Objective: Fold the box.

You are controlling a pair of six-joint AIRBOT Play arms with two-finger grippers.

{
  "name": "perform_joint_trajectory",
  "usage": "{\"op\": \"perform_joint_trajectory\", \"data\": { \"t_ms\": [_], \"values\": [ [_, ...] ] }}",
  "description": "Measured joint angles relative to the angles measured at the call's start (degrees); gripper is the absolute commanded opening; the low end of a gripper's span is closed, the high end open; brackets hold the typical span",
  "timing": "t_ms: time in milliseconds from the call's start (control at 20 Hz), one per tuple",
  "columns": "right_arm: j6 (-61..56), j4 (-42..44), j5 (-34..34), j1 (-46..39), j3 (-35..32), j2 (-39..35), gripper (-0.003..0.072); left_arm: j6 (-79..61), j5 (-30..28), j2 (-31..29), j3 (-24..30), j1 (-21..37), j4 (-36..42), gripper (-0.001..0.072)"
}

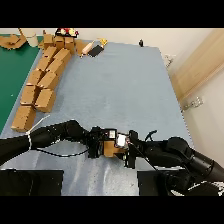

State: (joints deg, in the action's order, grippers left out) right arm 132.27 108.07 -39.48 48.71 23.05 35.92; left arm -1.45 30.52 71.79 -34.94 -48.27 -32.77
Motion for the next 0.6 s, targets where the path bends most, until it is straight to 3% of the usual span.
{"op": "perform_joint_trajectory", "data": {
  "t_ms": [600],
  "values": [
    [7.2,-7.8,1.7,3.6,-2.4,-2.3,0.0456,0.0,0.0,0.0,0.0,0.0,0.0,0.0509]
  ]
}}
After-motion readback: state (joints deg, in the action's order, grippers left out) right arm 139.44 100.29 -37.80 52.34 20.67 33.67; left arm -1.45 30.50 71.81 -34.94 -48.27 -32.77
